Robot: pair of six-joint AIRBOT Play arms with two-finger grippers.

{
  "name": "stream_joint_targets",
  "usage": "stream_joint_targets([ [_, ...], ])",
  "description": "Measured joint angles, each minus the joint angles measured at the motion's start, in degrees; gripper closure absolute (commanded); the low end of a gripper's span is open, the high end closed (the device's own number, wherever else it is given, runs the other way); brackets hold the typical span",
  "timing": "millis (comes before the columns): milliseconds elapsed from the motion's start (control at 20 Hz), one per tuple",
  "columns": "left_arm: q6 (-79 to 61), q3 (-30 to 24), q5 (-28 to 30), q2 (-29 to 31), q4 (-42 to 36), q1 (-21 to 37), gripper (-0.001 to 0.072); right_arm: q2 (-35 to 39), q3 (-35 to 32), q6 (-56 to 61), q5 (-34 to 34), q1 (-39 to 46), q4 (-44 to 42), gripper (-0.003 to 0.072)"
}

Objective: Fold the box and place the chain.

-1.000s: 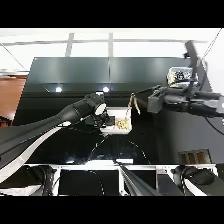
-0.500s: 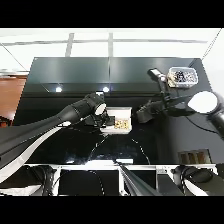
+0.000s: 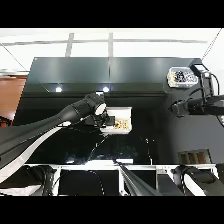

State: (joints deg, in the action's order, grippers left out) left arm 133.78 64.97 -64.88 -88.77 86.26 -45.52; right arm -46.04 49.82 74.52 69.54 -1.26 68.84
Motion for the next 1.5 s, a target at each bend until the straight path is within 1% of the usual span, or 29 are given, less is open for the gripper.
stream_joint_targets([
  [100,0.0,0.9,0.24,0.0,0.07,0.0,0.0674,0.24,0.0,0.07,-0.74,0.87,0.59,0.0379],
  [150,0.0,1.51,0.26,0.02,0.13,0.0,0.0518,0.33,0.0,0.07,-0.98,1.14,0.87,0.0379],
  [200,-0.04,2.32,0.24,0.02,0.13,0.0,0.0278,0.39,0.0,0.07,-1.27,1.33,1.11,0.0379],
  [250,-0.02,3.17,0.2,0.04,0.13,-0.02,0.0166,0.42,0.0,0.07,-1.46,1.49,1.25,0.0379],
  [450,-1.27,5.99,-2.14,1.42,1.01,-0.37,0.0166,0.48,0.0,0.04,-3.08,1.75,1.57,0.0379],
  [550,-3.61,6.4,-3.5,4.37,3.74,-0.87,0.0166,0.48,0.0,0.04,-3.56,1.79,1.64,0.0379],
  [650,-6.19,5.38,-5.99,9.11,8.72,-1.16,0.0167,0.48,0.0,0.04,-3.78,1.86,1.66,0.0379],
  [700,-6.88,4.04,-7.37,12.09,11.45,-0.81,0.0167,0.48,0.0,0.04,-3.91,1.86,1.68,0.0379],
  [800,-7.91,-0.92,-7.8,19.28,16.79,1.88,0.0166,0.48,0.0,0.04,-4.07,1.86,1.68,0.0379],
  [850,-8.52,-4.37,-7.63,23.21,17.62,4.52,0.0167,0.48,0.0,0.04,-4.2,1.86,1.68,0.0379],
  [900,-9.81,-7.89,-6.19,26.75,17.05,7.93,0.0166,0.48,0.0,0.04,-4.31,1.86,1.66,0.0379],
  [950,-13.27,-11.91,-3.67,30.14,13.62,12.28,0.0165,0.48,0.0,0.07,-4.57,1.86,1.68,0.0379],
  [1000,-18.73,-15.43,-1.66,32.48,8.46,16.24,0.0149,0.48,0.0,0.07,-4.74,1.86,1.64,0.0379],
  [1050,-26.67,-18.71,0.46,34.34,0.46,20.09,-0.0009,0.48,0.0,0.07,-4.87,1.86,1.62,0.0379],
  [1100,-34.42,-21.44,1.7,35.47,-6.82,23.23,-0.0007,0.48,0.0,0.07,-5.05,1.86,1.55,0.0379],
  [1200,-56.94,-26.38,3.06,36.7,-20.65,28.17,-0.001,0.48,0.0,0.07,-5.16,1.86,1.49,0.0379],
  [1300,-79.41,-30.08,3.65,36.61,-31.36,30.4,-0.001,0.48,0.0,0.09,-5.2,1.86,1.42,0.0379],
  [1400,-101.29,-32.57,5.14,35.36,-37.64,30.84,-0.0009,0.48,0.0,0.31,-5.27,1.86,1.29,0.0379],
  [1500,-117.15,-33.7,7.32,33.46,-41.35,30.32,-0.0009,0.48,0.0,0.57,-5.31,1.86,1.29,0.0379],
])
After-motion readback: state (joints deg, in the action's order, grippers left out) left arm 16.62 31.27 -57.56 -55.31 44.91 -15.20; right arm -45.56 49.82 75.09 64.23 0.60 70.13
